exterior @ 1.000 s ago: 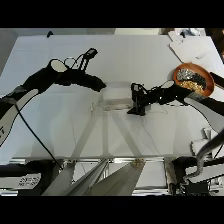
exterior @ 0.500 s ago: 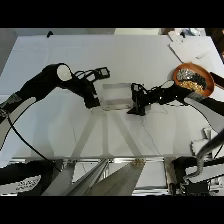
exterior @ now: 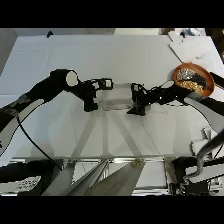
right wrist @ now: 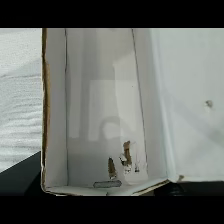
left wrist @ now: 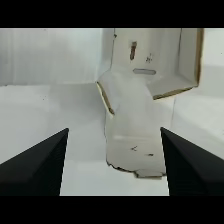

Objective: Fold the box and place the chain.

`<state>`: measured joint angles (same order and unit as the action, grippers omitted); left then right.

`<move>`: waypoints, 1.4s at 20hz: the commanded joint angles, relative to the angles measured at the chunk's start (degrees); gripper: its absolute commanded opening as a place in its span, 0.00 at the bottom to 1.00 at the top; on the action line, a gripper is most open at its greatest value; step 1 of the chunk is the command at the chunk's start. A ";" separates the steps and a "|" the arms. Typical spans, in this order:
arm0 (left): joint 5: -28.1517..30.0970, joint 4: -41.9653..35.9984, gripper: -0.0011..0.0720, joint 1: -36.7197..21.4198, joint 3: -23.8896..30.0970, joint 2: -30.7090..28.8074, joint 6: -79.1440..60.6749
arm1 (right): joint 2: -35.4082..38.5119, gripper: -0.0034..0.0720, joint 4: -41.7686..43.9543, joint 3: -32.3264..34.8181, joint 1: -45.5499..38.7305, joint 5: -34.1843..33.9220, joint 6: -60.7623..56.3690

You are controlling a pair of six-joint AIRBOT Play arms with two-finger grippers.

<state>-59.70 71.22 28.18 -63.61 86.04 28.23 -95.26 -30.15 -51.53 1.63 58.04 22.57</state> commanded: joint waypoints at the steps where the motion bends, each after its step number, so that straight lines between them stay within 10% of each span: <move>1: 0.55 0.35 0.88 -0.37 0.04 3.04 -2.62 | 0.00 0.72 0.02 -0.04 0.04 0.02 -0.02; 16: 1.57 -9.68 0.86 -0.26 0.04 4.83 -7.93 | 0.00 0.72 0.02 -0.04 0.04 0.02 -0.02; 19: -0.98 -9.92 0.54 -0.24 0.04 4.83 -9.92 | 0.00 0.72 0.02 -0.04 0.04 0.02 -0.02; 28: -0.50 -9.99 0.35 -0.24 0.04 4.85 -10.49 | 0.00 0.72 0.02 -0.04 0.04 0.00 -0.02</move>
<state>-60.51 61.45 27.94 -63.59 90.85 18.13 -95.24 -30.13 -51.53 1.63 58.06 22.57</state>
